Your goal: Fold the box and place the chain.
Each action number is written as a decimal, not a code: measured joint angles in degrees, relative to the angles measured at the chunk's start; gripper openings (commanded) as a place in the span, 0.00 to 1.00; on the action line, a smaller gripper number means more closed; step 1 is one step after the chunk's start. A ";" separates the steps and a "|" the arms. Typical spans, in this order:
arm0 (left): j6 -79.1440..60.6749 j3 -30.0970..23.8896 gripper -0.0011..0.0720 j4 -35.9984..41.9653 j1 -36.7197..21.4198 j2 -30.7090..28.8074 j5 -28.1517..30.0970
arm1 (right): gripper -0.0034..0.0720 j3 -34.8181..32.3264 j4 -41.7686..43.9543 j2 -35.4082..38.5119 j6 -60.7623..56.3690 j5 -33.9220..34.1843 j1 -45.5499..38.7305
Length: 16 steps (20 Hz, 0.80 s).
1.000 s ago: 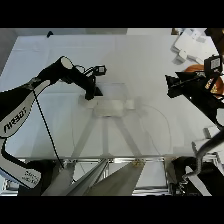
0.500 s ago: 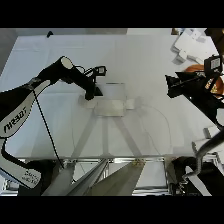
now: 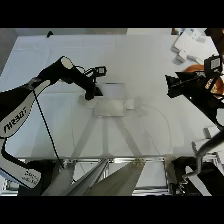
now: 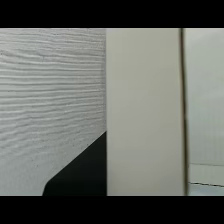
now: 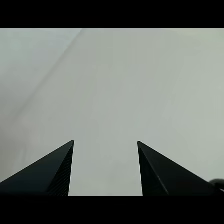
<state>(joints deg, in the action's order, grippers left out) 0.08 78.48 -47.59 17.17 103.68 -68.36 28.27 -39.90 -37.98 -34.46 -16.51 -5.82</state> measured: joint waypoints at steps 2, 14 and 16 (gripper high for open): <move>-0.02 0.00 0.03 0.00 0.00 0.00 0.00 | 0.63 0.00 0.02 0.00 -0.02 -0.02 0.00; -0.04 0.02 0.03 0.00 0.00 0.00 0.00 | 0.63 0.00 2.95 0.00 -0.57 8.61 0.00; -0.04 0.00 0.03 0.00 0.00 0.00 0.00 | 0.63 0.00 4.04 0.04 -1.29 9.18 0.00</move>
<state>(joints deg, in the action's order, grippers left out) 0.03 78.48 -47.59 17.17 103.68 -68.36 28.27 -35.86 -37.93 -35.75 -7.33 -5.82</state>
